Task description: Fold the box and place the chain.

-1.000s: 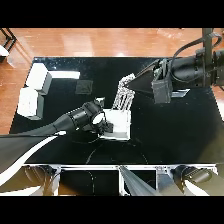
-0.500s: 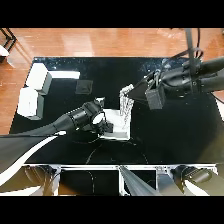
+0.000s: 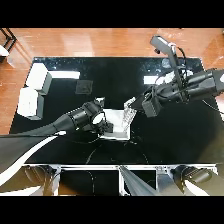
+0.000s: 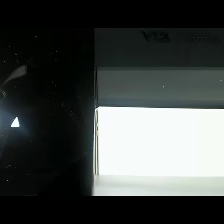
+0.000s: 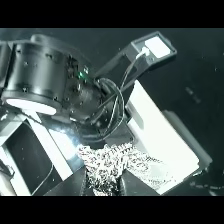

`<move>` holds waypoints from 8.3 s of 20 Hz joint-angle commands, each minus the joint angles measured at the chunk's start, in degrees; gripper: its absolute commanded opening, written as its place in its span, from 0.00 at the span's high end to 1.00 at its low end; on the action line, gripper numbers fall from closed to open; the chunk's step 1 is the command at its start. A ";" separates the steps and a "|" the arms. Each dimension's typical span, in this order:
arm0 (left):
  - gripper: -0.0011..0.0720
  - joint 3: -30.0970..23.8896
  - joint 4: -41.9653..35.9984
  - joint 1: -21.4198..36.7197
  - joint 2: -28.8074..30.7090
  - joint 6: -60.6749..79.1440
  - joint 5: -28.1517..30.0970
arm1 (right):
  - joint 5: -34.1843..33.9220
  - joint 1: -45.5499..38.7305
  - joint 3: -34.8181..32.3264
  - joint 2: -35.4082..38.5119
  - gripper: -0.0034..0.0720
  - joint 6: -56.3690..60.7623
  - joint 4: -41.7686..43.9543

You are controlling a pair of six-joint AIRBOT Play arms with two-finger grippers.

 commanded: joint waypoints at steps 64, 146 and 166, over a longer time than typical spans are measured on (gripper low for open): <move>0.11 0.07 6.82 0.33 36.09 18.01 -20.31 | 3.43 -16.63 -11.10 5.60 0.01 4.00 -15.41; 0.12 -20.44 -15.21 36.50 37.75 40.28 0.22 | 0.68 19.63 4.98 -26.99 0.25 -17.11 -23.52; 0.12 -20.44 -15.19 36.50 37.75 40.30 0.24 | -0.50 20.57 4.98 -27.04 0.67 -17.79 -24.41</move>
